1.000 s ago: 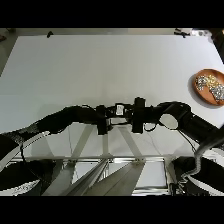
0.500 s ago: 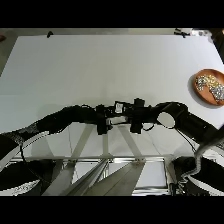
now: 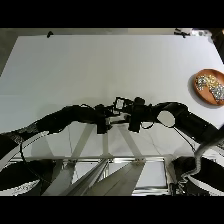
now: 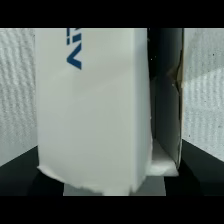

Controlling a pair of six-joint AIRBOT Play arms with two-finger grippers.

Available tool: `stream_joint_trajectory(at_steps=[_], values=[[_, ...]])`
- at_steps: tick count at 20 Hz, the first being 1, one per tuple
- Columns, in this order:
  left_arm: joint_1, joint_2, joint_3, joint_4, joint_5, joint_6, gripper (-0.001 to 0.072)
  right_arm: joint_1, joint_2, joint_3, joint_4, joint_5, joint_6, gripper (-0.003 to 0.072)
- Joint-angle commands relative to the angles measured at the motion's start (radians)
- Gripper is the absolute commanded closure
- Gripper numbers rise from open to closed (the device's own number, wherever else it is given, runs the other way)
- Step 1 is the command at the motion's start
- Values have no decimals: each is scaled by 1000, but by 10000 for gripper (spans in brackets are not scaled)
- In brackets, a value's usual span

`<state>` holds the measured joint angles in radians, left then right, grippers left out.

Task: Fold the box and place the chain.

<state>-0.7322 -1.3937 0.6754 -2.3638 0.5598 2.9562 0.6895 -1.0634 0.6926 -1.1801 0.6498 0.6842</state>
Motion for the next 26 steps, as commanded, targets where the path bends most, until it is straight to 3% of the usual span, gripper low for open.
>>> stream_joint_trajectory(at_steps=[1, 5, 19, 22, 23, 26], values=[[-1, 1, 1, 1, 1, 2, 627, 1, 0, 1, 58, 16, 1, 529], [-1, 1, 1, 1, 1, 2, 627, 1, 0, 1, 61, 84, 0, 529], [-1, 1, 1, 1, 1, 2, 627, 1, -21, -30, 36, 93, 0, 526], [-1, 1, 1, 1, 1, 2, 627, 1, -4, -30, 37, 73, 0, 456], [-1, 1, 1, 1, 1, 2, 627, 1, 11, -30, 37, 58, 0, 384], [-1, 1, 1, 1, 1, 2, 627, -19, 55, -30, 45, 40, 2, 367]])
